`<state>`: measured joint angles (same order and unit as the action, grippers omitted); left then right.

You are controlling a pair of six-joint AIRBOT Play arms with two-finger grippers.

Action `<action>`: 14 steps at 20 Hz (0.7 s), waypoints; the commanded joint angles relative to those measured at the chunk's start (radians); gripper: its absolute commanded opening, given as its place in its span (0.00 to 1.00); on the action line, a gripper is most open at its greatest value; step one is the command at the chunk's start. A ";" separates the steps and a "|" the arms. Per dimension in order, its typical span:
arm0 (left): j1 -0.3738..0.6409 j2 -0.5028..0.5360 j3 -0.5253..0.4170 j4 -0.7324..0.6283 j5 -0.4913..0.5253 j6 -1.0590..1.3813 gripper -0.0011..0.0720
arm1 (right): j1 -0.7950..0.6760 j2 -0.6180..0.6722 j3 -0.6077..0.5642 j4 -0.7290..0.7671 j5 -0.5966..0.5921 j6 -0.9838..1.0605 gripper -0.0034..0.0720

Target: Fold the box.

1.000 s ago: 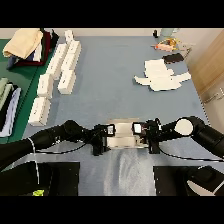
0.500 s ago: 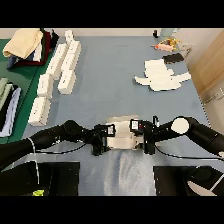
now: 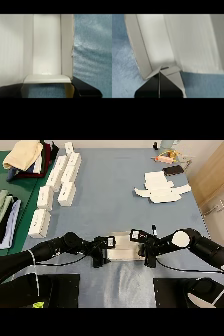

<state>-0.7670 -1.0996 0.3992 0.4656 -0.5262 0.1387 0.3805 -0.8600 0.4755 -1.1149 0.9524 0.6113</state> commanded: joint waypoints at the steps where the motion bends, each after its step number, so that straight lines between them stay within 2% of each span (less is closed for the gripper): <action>1: 0.000 0.000 0.001 0.002 0.000 0.003 0.63 | 0.000 0.052 0.058 -0.308 0.086 0.516 0.05; 4: 0.000 0.000 0.001 0.002 0.000 0.003 0.63 | -0.014 0.100 0.142 -0.700 0.244 1.112 0.05; 5: 0.000 0.000 0.001 0.002 0.000 0.003 0.63 | -0.034 0.107 0.153 -0.789 0.285 1.258 0.05; 6: 0.000 0.000 0.001 0.002 0.000 0.003 0.63 | -0.069 0.106 0.153 -0.818 0.305 1.321 0.05; 10: 0.000 0.000 0.001 0.002 0.000 0.003 0.63 | -0.225 0.006 0.120 -0.564 0.299 1.261 0.05; 14: 0.000 0.000 0.001 0.002 0.000 0.003 0.63 | -0.237 -0.131 0.076 -0.365 0.267 1.129 0.05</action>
<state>-0.7670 -1.0996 0.3992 0.4664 -0.5262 0.1417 0.1688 -0.9131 0.5732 -1.6222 1.2263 1.7874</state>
